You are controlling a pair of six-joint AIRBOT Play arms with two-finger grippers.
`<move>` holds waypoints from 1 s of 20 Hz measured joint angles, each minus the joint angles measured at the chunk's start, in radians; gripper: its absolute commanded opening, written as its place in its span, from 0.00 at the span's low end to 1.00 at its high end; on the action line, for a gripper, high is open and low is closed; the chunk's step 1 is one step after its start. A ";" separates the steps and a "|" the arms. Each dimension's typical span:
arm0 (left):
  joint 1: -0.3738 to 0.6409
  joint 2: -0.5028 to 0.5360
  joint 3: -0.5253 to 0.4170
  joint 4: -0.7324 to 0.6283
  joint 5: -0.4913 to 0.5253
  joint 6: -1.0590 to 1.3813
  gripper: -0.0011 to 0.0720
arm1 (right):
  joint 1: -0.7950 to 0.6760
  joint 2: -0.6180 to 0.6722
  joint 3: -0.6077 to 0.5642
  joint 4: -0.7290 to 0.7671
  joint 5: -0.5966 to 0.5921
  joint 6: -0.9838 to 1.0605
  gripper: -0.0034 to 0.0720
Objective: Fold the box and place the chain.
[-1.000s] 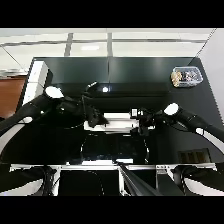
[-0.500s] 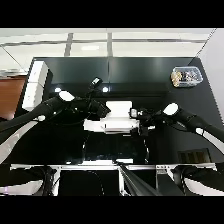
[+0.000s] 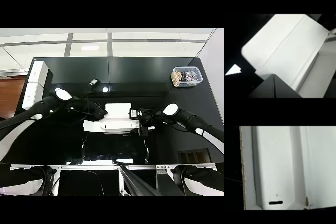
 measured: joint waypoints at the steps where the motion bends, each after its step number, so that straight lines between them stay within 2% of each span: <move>1: 0.017 0.040 -0.007 0.014 -0.006 -0.022 0.04 | 0.000 0.000 0.000 0.000 0.000 0.001 0.62; 5: 0.051 0.222 -0.103 0.040 -0.018 -0.045 0.05 | 0.000 0.000 0.000 0.000 -0.002 0.003 0.62; 8: 0.059 0.299 -0.195 0.104 -0.130 0.050 0.06 | 0.000 0.000 0.000 0.000 -0.003 0.003 0.62; 9: 0.060 0.312 -0.217 0.132 -0.177 0.095 0.36 | 0.000 0.000 0.000 0.000 -0.003 0.003 0.62; 10: 0.060 0.320 -0.233 0.163 -0.196 0.133 0.95 | 0.000 0.000 0.000 0.000 -0.003 0.003 0.62; 11: 0.058 0.326 -0.246 0.199 -0.198 0.167 1.00 | 0.000 0.000 0.000 0.000 -0.003 0.003 0.62; 12: 0.056 0.330 -0.253 0.220 -0.190 0.188 1.00 | 0.000 0.000 0.000 0.000 -0.003 0.003 0.62; 16: 0.025 0.330 -0.267 0.286 -0.053 0.338 0.99 | 0.000 0.000 0.000 0.000 -0.003 0.003 0.62; 20: -0.037 0.288 -0.245 0.347 0.013 0.529 0.99 | 0.000 0.000 0.000 0.000 -0.003 0.003 0.62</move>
